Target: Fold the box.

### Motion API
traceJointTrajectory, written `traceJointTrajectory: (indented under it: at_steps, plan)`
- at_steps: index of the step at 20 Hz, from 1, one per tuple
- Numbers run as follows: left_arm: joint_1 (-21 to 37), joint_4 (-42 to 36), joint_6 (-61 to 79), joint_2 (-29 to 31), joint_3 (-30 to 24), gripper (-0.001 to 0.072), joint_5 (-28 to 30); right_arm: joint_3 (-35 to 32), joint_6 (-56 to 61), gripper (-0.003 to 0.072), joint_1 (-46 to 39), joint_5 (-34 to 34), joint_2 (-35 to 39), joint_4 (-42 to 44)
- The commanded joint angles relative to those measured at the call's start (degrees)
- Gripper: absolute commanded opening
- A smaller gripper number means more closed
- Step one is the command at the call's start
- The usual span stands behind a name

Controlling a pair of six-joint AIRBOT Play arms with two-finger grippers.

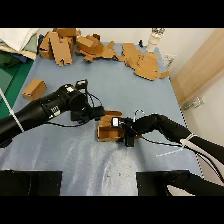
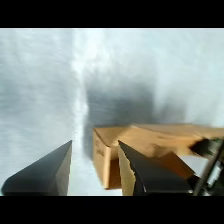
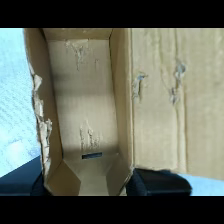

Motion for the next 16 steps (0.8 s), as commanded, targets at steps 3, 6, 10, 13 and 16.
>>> traceJointTrajectory:
  at_steps: [3, 6, 10, 13, 16]
  plan:
    - [9.0, 1.7, 8.9, 0.3, 0.4, 0.0013, -10.5, 0.0, 0.0, 0.0503, 0.0, -0.1, 0.0, 0.0]
    - [13.9, -1.7, 30.5, 0.6, 0.4, 0.0012, -7.1, 0.0, 0.0, 0.0503, 0.0, 0.0, 0.0, 0.0]
    - [18.4, -27.5, 82.2, 2.4, 0.3, 0.0012, 0.9, 0.0, 0.0, 0.0503, 0.0, -0.1, 0.0, 0.0]
    - [27.6, -50.4, 110.3, -1.0, -0.7, 0.0012, -2.3, 0.0, 0.0, 0.0503, 0.0, 0.0, 0.0, 0.0]
    - [38.5, -64.0, 126.1, -8.6, -0.7, 0.0012, -13.3, 0.0, -0.1, 0.0503, 0.0, 0.0, 0.0, 0.0]
